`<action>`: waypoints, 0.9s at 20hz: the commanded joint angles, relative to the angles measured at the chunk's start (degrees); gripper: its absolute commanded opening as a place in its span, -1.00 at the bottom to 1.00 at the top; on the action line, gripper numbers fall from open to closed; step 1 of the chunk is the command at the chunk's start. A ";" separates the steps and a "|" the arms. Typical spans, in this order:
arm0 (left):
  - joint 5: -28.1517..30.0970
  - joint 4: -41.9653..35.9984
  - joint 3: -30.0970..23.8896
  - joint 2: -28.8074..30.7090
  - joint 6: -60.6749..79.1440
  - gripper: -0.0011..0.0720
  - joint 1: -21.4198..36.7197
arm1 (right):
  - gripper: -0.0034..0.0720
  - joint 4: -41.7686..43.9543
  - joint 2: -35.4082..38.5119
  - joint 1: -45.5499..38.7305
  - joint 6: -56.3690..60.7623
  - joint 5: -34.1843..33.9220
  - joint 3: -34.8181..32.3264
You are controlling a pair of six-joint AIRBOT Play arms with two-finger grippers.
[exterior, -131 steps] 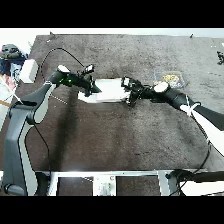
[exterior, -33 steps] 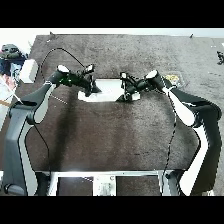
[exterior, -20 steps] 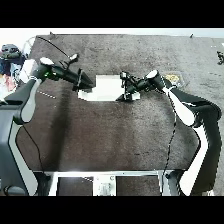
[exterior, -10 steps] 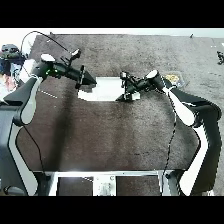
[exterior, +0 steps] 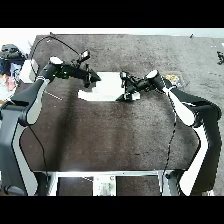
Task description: Fold the box and place the chain.
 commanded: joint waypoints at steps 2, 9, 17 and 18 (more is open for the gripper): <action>3.21 0.15 -0.02 -2.10 -0.15 -0.94 -0.15 | 0.33 0.02 0.00 0.02 -0.02 0.00 0.04; 1.75 2.54 -0.02 -3.74 -3.19 -0.94 -0.15 | 0.33 0.02 0.00 0.02 -0.02 0.00 0.04; 1.60 1.79 0.07 -2.45 -3.41 -0.94 -0.09 | 0.33 0.02 0.00 0.02 -0.02 0.00 0.02; 1.57 1.79 0.04 -1.25 -2.60 -0.94 0.04 | 0.33 0.02 0.00 0.02 -0.02 -0.02 0.04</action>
